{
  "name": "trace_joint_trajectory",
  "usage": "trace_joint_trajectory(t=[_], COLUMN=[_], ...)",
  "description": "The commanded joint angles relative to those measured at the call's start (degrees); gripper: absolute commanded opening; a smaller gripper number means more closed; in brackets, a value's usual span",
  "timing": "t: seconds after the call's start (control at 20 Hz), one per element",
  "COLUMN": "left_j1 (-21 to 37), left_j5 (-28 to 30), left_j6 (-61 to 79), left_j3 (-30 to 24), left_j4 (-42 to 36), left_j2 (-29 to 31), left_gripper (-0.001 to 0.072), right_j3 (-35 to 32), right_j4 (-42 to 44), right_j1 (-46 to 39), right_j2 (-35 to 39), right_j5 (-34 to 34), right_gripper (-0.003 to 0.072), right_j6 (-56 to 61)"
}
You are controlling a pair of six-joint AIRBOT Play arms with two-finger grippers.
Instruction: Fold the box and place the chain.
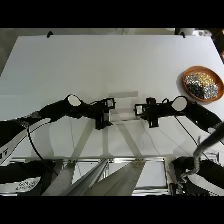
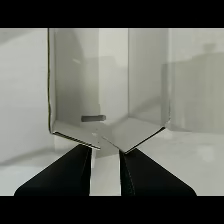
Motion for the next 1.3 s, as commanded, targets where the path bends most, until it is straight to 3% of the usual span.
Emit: trace_joint_trajectory(t=[0.0,1.25], left_j1=[0.0,0.0], left_j5=[0.0,0.0], left_j6=[0.0,0.0], left_j3=[0.0,0.0], left_j4=[0.0,0.0], left_j2=[0.0,0.0], left_gripper=[0.001,0.001], right_j3=[0.1,0.1], right_j4=[2.5,8.0], right_j1=[1.0,4.7], right_j2=[0.0,-1.8], right_j5=[-2.5,-4.3], right_gripper=[0.017,0.0164], right_j6=[-1.1,-3.5])
